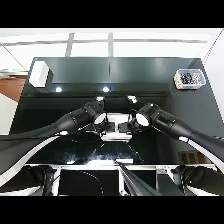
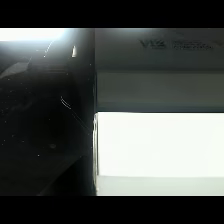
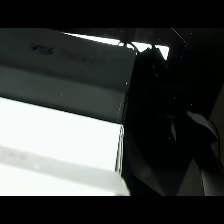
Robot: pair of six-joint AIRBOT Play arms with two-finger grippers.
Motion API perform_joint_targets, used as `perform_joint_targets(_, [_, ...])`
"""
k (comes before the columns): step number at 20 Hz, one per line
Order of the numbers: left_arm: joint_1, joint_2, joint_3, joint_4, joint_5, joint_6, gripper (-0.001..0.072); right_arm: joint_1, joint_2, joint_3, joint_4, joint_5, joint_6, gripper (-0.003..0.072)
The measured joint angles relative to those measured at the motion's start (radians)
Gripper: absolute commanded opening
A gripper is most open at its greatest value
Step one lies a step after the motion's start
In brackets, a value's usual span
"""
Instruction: Fold the box and place the chain.
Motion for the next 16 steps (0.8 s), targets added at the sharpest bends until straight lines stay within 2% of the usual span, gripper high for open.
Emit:
perform_joint_targets(12, [0.000,0.000,0.000,0.000,0.003,0.000,0.0035,0.004,-0.059,0.018,-0.010,0.023,0.066,0.0183])
perform_joint_targets(14, [0.000,0.000,0.000,0.000,0.005,0.000,0.0035,0.004,-0.060,0.018,-0.010,0.016,0.069,0.0120])
perform_joint_targets(15, [0.000,0.000,0.000,0.000,0.006,0.000,0.0035,0.004,-0.062,0.018,-0.010,0.014,0.069,0.0113])
perform_joint_targets(16, [0.000,0.000,0.000,0.000,0.006,0.000,0.0035,0.004,-0.062,0.018,-0.010,0.013,0.069,0.0040])
